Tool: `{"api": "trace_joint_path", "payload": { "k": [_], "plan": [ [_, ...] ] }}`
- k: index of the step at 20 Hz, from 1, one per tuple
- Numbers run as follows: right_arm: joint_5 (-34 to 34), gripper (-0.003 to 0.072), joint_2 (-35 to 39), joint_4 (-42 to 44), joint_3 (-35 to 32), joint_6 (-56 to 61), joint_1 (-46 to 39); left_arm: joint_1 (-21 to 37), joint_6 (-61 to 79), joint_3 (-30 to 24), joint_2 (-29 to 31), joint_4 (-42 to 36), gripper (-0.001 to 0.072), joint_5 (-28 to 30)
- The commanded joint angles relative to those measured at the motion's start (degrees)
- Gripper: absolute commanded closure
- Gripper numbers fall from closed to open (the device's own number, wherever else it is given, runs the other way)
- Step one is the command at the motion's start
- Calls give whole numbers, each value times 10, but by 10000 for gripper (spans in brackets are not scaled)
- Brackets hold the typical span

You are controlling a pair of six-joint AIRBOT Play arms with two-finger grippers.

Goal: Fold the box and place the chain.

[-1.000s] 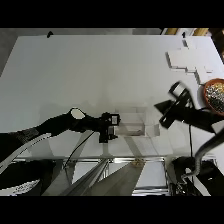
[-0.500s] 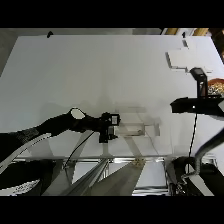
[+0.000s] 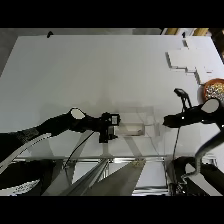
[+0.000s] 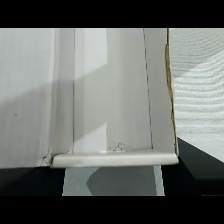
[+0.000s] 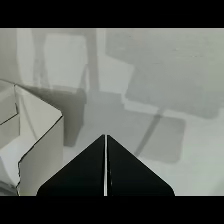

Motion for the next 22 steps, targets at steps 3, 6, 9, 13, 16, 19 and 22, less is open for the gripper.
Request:
{"api": "trace_joint_path", "payload": {
  "k": [3, 6, 9, 13, 16, 19, 22],
  "plan": [
    [-18, 668, -7, 51, -51, -12, 36, 0, 0, 0, 0, 0, 540, 0],
    [-11, 668, -7, 109, -51, -30, 41, 0, 0, 0, 0, 0, 540, 0],
    [23, 650, -5, 168, -51, -74, 41, 0, 0, 0, 0, 0, 540, 0],
    [42, 403, 10, 169, -51, -78, 41, 0, 0, 0, 0, 0, 540, 0],
    [42, 403, 27, 188, -51, -77, 41, 0, 0, 0, 0, 0, 540, 0],
    [41, 404, 47, 210, -51, -78, 41, 0, 0, 0, 0, 0, 540, 0],
    [33, 403, 51, 219, -51, -88, 70, 0, 0, 0, 0, 0, 540, 0]
  ]
}}
